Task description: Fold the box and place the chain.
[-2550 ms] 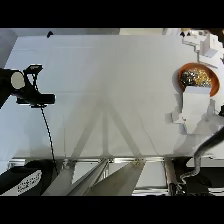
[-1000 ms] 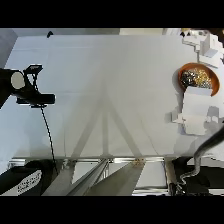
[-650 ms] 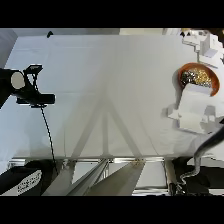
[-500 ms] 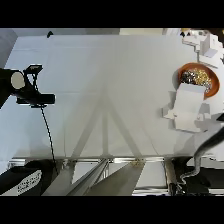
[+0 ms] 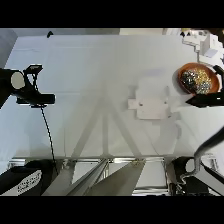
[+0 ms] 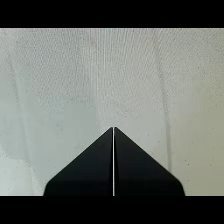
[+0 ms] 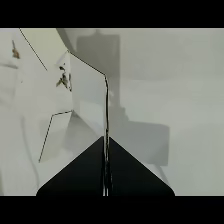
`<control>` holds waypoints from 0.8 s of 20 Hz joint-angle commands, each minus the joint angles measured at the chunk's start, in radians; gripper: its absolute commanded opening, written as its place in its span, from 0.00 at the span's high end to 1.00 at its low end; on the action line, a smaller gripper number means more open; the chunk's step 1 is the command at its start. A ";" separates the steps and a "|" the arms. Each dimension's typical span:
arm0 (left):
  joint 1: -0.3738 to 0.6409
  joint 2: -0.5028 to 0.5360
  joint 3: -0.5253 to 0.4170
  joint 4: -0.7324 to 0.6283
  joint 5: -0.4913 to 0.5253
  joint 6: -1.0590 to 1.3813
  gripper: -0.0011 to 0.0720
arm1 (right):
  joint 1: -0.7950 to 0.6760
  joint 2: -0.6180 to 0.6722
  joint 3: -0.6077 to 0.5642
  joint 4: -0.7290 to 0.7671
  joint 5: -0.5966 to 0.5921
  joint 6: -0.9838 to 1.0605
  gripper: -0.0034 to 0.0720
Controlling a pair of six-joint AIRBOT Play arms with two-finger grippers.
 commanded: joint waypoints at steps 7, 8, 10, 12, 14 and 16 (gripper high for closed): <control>0.000 0.001 0.000 0.000 0.000 0.000 0.98 | 0.466 0.204 -0.291 0.223 -0.174 0.053 0.94; 0.000 0.001 0.000 0.000 0.000 0.000 0.98 | 0.512 0.204 -0.306 0.222 -0.213 0.064 0.94; 0.000 0.001 0.000 0.000 0.002 0.000 0.98 | 0.581 0.204 -0.318 0.222 -0.280 0.095 0.94; 0.000 0.001 0.000 -0.009 0.041 0.000 0.98 | 0.629 0.204 -0.318 0.222 -0.323 0.116 0.94; 0.000 0.001 0.000 -0.043 0.085 0.039 0.98 | 0.651 0.204 -0.318 0.221 -0.346 0.132 0.94; 0.000 -0.001 0.000 -0.123 0.147 0.116 0.98 | 0.650 0.204 -0.318 0.220 -0.342 0.135 0.94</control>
